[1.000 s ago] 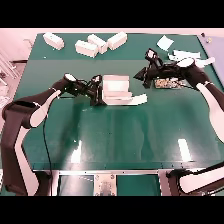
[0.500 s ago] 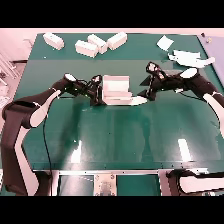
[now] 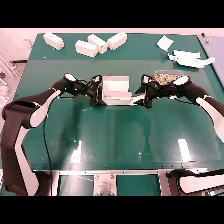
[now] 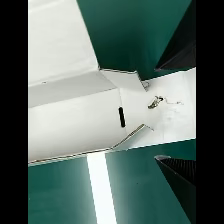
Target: Fold the box and place the chain.
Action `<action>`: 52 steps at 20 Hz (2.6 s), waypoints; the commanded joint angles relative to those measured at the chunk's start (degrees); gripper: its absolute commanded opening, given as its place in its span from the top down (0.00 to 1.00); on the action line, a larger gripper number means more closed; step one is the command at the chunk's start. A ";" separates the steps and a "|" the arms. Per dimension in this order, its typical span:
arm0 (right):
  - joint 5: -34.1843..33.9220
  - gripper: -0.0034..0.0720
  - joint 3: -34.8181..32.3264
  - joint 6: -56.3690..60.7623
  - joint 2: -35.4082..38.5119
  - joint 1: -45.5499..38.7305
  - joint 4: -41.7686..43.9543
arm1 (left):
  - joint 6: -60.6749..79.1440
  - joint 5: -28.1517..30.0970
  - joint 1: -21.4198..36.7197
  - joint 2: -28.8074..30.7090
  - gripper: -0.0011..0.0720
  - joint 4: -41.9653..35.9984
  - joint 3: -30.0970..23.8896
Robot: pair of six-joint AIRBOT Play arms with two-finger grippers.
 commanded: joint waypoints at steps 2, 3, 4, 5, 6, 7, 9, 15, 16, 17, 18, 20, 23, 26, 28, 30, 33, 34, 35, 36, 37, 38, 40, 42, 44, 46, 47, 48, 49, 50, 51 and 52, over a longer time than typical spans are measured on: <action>-2.56 0.13 -0.13 -4.46 -1.68 1.79 1.25 | 0.00 0.07 0.02 -0.02 0.42 0.00 0.02; -3.37 0.13 -0.13 -4.48 -1.90 1.84 1.25 | 0.00 0.07 0.02 -0.02 0.42 0.00 0.02; -3.52 0.13 -0.13 -5.09 -2.03 1.84 1.29 | 0.00 0.07 0.02 0.00 0.42 0.00 0.02; -3.54 0.13 -0.13 -5.70 -2.08 1.84 1.46 | 0.00 0.07 0.02 0.00 0.42 0.00 0.02; -3.58 0.17 -0.13 -6.62 -2.08 1.86 1.84 | 0.00 0.07 0.02 0.00 0.42 0.00 0.02; -4.07 0.17 -0.13 -6.99 -2.08 1.88 2.29 | 0.00 0.07 0.02 0.00 0.42 0.00 0.02; -5.68 0.17 0.02 -6.97 -2.08 1.77 2.25 | 0.00 0.07 0.02 0.00 0.42 0.00 0.02; 1.51 0.17 0.57 -3.02 0.57 0.07 2.16 | 0.00 0.07 0.02 -0.02 0.42 0.00 0.02; 1.49 0.17 0.59 -3.06 0.92 -0.20 2.16 | 0.00 0.04 0.02 -0.02 0.42 0.00 0.02; 1.46 0.17 0.70 -3.08 0.87 -0.31 2.29 | 0.00 0.04 0.02 0.00 0.42 0.00 0.02; 1.42 0.17 0.70 -3.10 0.83 -0.28 2.29 | 0.00 0.04 0.02 0.00 0.42 0.00 0.02; 1.11 0.17 0.70 -3.41 0.70 -0.20 2.27 | 0.00 0.09 0.02 -0.02 0.42 0.00 0.02; 0.13 0.17 0.70 -4.02 -0.04 -0.24 2.29 | 0.00 0.00 0.02 0.00 0.42 0.00 0.02; -0.13 0.17 0.70 -4.94 -1.40 -0.17 2.36 | 0.00 0.02 0.02 0.00 0.42 -0.02 0.02; -1.11 0.17 0.70 -6.19 -2.51 -0.22 3.63 | 0.00 0.02 0.02 0.00 0.42 -0.02 0.02; -1.27 0.17 0.79 -7.63 -3.58 -0.07 5.88 | 0.00 0.02 0.02 -0.02 0.42 -0.02 0.02; -1.99 0.42 1.05 -10.21 -4.52 0.81 7.91 | 0.00 0.02 0.02 -0.02 0.42 -0.02 0.02; -2.03 0.52 1.05 -10.40 -4.55 1.16 8.31 | 0.00 0.02 0.02 -0.02 0.42 -0.02 0.02; -2.01 0.55 1.22 -10.38 -4.55 1.60 8.33 | 0.00 0.00 0.02 0.00 0.42 -0.02 0.02; -2.01 0.63 1.42 -10.43 -4.55 1.92 8.33 | 0.00 0.00 0.02 0.00 0.42 -0.02 0.02; -2.05 0.67 1.64 -10.40 -4.55 1.92 8.37 | 0.00 0.02 0.02 0.00 0.42 -0.04 0.02; -2.05 0.67 1.75 -10.51 -4.55 1.95 9.03 | 0.00 0.02 0.02 0.00 0.42 -0.04 0.02; -2.01 0.73 1.77 -11.30 -4.55 1.95 11.06 | 0.00 0.02 0.02 -0.02 0.42 -0.04 0.02; -1.97 0.72 1.77 -11.45 -4.57 2.23 11.32 | 0.00 0.02 0.02 0.00 0.42 -0.04 0.02; -1.95 0.72 1.77 -11.47 -4.59 3.15 11.34 | 0.00 0.04 0.02 0.00 0.42 -0.04 0.02; -1.97 0.66 1.77 -11.54 -4.72 4.37 11.34 | 0.00 0.04 0.02 0.00 0.42 -0.04 0.02; -1.97 0.64 1.77 -11.89 -4.98 5.03 11.32 | 0.00 0.04 0.02 0.00 0.42 -0.04 0.02; -1.97 0.64 1.79 -11.91 -5.49 5.44 11.32 | 0.00 0.02 0.02 0.00 0.42 -0.04 0.02; -2.01 0.63 1.79 -11.91 -6.01 5.73 11.32 | 0.00 0.02 0.02 0.00 0.42 -0.04 0.02; -2.01 0.63 1.86 -11.93 -6.45 5.73 11.47 | 0.00 0.02 0.02 0.00 0.42 -0.04 0.02; -2.01 0.58 1.99 -11.89 -6.82 5.73 11.54 | 0.00 0.02 0.02 0.00 0.42 -0.04 0.02; -2.01 0.57 2.12 -11.91 -6.99 5.66 11.69 | 0.00 0.04 0.02 0.00 0.42 -0.04 0.02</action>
